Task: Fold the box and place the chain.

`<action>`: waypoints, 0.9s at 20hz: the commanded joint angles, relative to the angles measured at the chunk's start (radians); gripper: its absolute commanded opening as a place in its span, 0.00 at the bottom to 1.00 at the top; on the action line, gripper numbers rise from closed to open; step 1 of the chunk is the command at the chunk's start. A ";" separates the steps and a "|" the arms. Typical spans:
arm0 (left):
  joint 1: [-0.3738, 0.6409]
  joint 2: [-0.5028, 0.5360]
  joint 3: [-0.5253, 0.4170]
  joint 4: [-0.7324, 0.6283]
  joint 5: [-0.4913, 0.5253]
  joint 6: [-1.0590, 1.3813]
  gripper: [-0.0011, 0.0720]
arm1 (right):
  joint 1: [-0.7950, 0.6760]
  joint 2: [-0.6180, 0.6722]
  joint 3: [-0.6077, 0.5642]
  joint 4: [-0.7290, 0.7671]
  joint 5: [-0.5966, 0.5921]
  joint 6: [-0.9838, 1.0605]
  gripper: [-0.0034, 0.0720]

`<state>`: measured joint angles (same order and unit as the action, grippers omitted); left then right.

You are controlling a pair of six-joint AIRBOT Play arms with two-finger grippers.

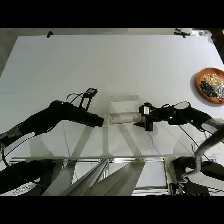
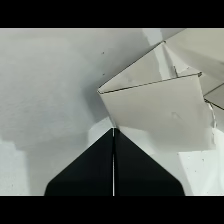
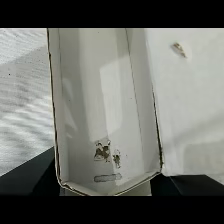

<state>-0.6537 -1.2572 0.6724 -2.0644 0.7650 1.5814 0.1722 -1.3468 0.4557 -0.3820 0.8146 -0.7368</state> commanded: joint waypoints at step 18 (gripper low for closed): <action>-0.003 0.119 0.001 -0.096 -0.033 0.085 0.23 | 0.001 0.000 0.000 0.000 0.010 0.000 0.58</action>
<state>-0.6567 -1.1427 0.6735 -2.1242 0.7338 1.6363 0.1738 -1.3476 0.4553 -0.3817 0.8207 -0.7372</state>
